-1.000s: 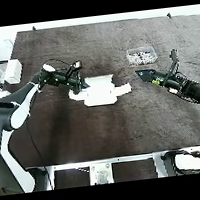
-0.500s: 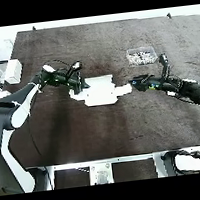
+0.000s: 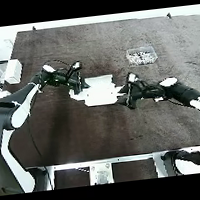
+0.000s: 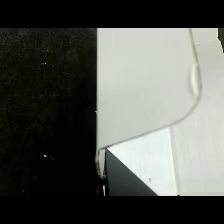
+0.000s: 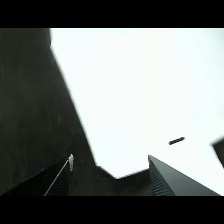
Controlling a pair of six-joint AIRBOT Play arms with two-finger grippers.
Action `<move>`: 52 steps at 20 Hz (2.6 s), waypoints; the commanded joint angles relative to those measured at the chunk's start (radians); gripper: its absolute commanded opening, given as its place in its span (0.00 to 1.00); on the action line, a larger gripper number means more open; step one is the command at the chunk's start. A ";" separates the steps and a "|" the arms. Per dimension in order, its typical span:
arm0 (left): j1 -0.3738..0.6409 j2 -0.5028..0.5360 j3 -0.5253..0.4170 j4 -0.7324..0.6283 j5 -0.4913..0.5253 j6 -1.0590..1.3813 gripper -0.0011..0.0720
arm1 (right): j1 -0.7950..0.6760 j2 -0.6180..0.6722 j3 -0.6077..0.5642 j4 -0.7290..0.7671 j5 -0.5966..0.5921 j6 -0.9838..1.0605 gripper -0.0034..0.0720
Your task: Fold the box and place the chain.
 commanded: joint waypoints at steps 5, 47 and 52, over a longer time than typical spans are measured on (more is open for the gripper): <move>-0.001 -0.001 0.000 0.001 0.000 -0.001 0.04 | 0.139 -0.008 0.000 -0.143 -0.174 0.000 0.81; 0.000 -0.001 0.000 0.001 0.000 -0.001 0.04 | 0.000 -0.271 0.335 -0.068 -0.019 -0.030 0.95; 0.000 0.000 0.000 0.001 0.000 -0.001 0.04 | 0.000 -0.276 0.355 -0.068 -0.037 -0.031 0.95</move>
